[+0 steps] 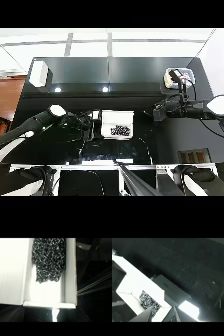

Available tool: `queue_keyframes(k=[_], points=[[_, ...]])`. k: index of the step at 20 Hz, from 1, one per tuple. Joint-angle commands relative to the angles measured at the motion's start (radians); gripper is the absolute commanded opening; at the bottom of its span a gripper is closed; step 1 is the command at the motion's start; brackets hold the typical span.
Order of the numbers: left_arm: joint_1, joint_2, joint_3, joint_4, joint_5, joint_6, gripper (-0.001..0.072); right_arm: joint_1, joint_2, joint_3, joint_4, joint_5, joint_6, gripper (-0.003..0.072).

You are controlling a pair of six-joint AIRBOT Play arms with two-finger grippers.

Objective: Fold the box and place the chain.

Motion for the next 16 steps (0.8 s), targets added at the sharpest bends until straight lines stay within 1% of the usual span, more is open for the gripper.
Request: queue_keyframes(k=[1,2,4,5,6,7,10,12,14,15,16], points=[[-0.023,-0.005,0.006,0.034,0.013,-0.010,0.0673,0.000,0.000,0.000,-0.001,-0.012,0.000,0.0313],[-0.025,-0.005,0.006,0.035,0.013,-0.010,0.0569,0.000,0.000,0.000,-0.001,-0.018,0.000,0.0313],[-0.026,-0.005,0.006,0.037,0.013,-0.010,0.0397,0.000,-0.001,0.000,0.029,-0.048,0.024,0.0313],[-0.030,-0.005,0.006,0.037,0.016,-0.011,0.0390,0.000,-0.006,0.000,0.075,-0.084,0.053,0.0317],[-0.031,-0.005,0.006,0.037,0.017,-0.011,0.0390,0.005,-0.019,0.000,0.111,-0.129,0.080,0.0513],[-0.034,-0.005,0.006,0.037,0.020,-0.011,0.0390,0.020,-0.041,0.000,0.128,-0.183,0.083,0.0686],[-0.034,-0.004,0.006,0.036,0.035,-0.026,0.0390,0.089,-0.156,0.000,0.163,-0.344,0.083,0.0679],[-0.037,-0.005,0.006,0.037,0.039,-0.029,0.0390,0.137,-0.249,0.001,0.203,-0.381,0.081,0.0679],[-0.037,-0.004,0.006,0.037,0.039,-0.029,0.0390,0.177,-0.306,0.001,0.200,-0.349,0.014,0.0679],[-0.037,-0.004,0.006,0.037,0.039,-0.029,0.0390,0.193,-0.311,0.002,0.201,-0.304,-0.059,0.0679],[-0.037,-0.004,0.006,0.037,0.039,-0.029,0.0390,0.201,-0.307,0.009,0.201,-0.231,-0.157,0.0679]])
